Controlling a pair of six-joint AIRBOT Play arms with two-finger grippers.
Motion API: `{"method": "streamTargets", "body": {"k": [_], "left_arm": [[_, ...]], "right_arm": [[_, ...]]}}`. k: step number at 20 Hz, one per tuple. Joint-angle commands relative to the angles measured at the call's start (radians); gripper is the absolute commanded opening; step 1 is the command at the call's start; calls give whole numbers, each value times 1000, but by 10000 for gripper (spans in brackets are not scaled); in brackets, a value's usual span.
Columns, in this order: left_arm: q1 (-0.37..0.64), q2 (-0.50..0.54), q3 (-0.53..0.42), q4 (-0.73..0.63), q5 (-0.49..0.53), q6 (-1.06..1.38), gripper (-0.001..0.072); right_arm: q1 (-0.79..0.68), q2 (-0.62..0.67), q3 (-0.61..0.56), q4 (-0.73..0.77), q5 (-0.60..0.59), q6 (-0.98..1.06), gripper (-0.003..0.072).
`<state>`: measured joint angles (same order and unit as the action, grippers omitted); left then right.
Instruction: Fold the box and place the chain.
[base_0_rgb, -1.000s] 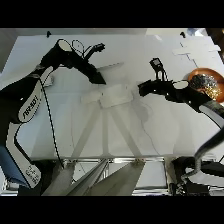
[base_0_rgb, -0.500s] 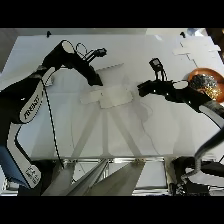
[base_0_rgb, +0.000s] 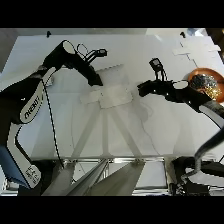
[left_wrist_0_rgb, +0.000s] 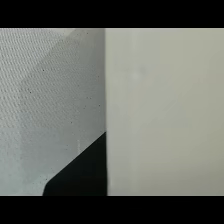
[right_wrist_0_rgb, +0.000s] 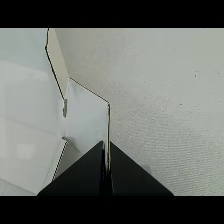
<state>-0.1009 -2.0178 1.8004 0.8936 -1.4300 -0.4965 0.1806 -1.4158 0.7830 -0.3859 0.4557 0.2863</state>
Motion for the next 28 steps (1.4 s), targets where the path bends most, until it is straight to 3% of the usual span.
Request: {"method": "streamTargets", "body": {"k": [1, 10, 11, 12, 13, 14, 23, 25, 28], "left_arm": [[-1, 0, 0, -2, -1, -1, 6], [-1, 0, 0, -3, 5, -1, 4], [-1, 0, 0, -3, 5, -1, 4], [-1, 0, 0, -4, 3, -1, 3], [-1, 2, 0, -11, -4, -1, 1], [0, 5, 0, -27, -22, 0, 0], [10, 210, -14, 2, -95, 22, -6], [3, 279, -79, 14, -116, 25, -7], [-16, 379, -273, 82, -113, 82, -7]], "right_arm": [[1, 1, 0, 0, 0, 0, 13], [1, 1, 0, 1, -25, 1, 15], [1, 1, 0, 5, -26, 1, 62], [1, 2, 0, 6, -26, 1, 244], [1, 5, 1, 5, -32, 1, 484], [1, 13, 2, 5, -49, 1, 555], [-2, 239, 2, -89, -332, 0, 554], [-2, 276, 2, -89, -377, 0, 554], [-2, 296, 2, -89, -401, 0, 553]]}}
